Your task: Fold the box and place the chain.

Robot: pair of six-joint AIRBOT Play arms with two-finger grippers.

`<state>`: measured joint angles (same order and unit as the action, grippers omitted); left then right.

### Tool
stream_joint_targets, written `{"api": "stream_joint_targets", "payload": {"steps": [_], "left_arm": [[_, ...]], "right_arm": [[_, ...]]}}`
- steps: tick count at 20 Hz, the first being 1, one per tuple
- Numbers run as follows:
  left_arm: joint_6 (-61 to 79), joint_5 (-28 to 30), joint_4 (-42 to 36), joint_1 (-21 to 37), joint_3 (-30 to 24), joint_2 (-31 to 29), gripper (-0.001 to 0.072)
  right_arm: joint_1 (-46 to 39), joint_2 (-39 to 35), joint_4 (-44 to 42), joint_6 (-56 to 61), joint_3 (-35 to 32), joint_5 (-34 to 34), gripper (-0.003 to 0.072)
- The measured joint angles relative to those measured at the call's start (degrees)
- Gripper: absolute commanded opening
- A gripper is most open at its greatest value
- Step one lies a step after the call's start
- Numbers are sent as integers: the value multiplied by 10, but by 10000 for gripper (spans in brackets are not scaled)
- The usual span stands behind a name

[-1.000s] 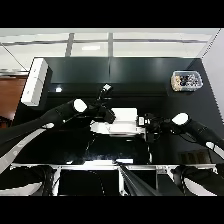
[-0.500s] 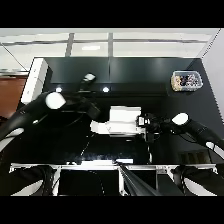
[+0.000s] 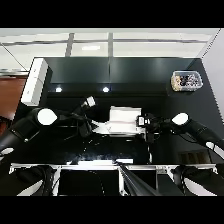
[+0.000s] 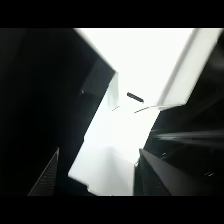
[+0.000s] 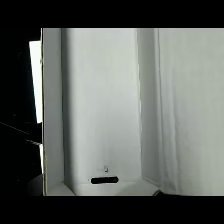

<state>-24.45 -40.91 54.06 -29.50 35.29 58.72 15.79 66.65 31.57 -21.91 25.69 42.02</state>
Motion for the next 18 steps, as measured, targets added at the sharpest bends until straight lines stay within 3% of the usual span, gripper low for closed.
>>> {"api": "stream_joint_targets", "payload": {"steps": [5,11,14,16,18], "left_arm": [[82,34,20,-35,13,57,579],[161,9,-41,-44,47,116,569],[187,0,-65,-46,53,127,427],[195,-4,-73,-49,55,131,286],[200,-8,-76,-53,55,133,271]], "right_arm": [[0,0,0,0,0,-2,227],[0,0,0,0,0,-2,227],[0,0,0,0,0,-3,227],[0,0,0,0,0,-3,227],[0,0,0,0,0,-3,227]]}}
